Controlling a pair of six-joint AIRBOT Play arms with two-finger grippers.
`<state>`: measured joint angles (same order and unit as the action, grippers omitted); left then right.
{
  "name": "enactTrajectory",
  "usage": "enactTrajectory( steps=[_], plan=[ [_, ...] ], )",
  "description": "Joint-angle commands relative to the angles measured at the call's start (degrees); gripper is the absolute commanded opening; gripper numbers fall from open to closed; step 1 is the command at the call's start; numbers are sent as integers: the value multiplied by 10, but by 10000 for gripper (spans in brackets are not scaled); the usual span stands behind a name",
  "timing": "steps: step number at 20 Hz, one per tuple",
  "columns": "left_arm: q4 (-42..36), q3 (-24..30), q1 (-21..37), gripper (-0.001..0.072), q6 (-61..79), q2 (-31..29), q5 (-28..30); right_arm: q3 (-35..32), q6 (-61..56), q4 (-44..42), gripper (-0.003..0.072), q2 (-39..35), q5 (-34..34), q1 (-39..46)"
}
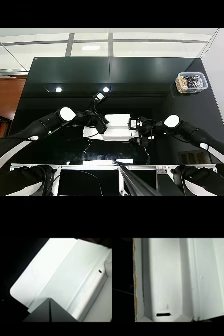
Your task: Fold the box and place the chain.
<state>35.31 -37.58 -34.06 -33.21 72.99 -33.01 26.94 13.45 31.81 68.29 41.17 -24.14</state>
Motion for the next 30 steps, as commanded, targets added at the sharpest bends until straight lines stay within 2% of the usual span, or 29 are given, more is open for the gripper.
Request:
enactTrajectory(
  steps=[1, 3, 5, 7, 9, 10, 11, 12, 13, 14, 15, 19, 22, 25, 26, 28, 29, 30],
  plan=[
    [50, -10, 3, 29, -9, 0, -21, 0, -1, -1, 60, 0, -2, 0],
    [79, -30, 12, 29, -12, -7, -44, 0, -1, -1, 61, 0, -2, 0],
    [134, -49, 31, 29, -53, -40, -87, 0, -1, -1, 60, 0, -2, 0],
    [225, -53, 57, 29, -137, -82, -166, 0, -1, -1, 60, 0, -2, 0],
    [298, -40, 73, 31, -165, -120, -240, 0, -1, -1, 61, 0, -2, 0],
    [301, -28, 75, 35, -144, -137, -255, 0, -1, -1, 61, 0, -2, 0],
    [282, -14, 74, 70, -96, -153, -261, 0, -1, -1, 61, 0, -2, 0],
    [241, 3, 73, 184, -44, -166, -256, 0, -1, -1, 60, 0, -2, 0],
    [216, 18, 71, 359, 15, -172, -254, 0, -1, -1, 60, 0, -2, 0],
    [210, 33, 67, 591, 67, -171, -241, 0, -1, -1, 61, 0, -2, 0],
    [213, 47, 61, 704, 98, -170, -216, 0, -1, -1, 60, 0, -2, 0],
    [209, 76, 32, 697, 149, -156, -89, 0, -1, -1, 61, 0, -2, 0],
    [209, 76, -7, 688, 159, -130, -44, 0, -1, -1, 61, 0, -2, 0],
    [209, 76, -38, 674, 163, -111, -25, 0, -1, -1, 61, 0, -2, 0],
    [202, 76, -41, 612, 163, -111, -17, 0, -1, -1, 61, 0, -2, 0],
    [192, 71, -42, 429, 163, -111, -17, 0, -1, -1, 60, 0, -2, 0],
    [191, 68, -42, 361, 163, -111, -17, 0, -1, -1, 60, 0, -2, 0],
    [179, 66, -42, 329, 163, -111, -17, 0, -1, -1, 61, 0, -2, 0]
  ],
)
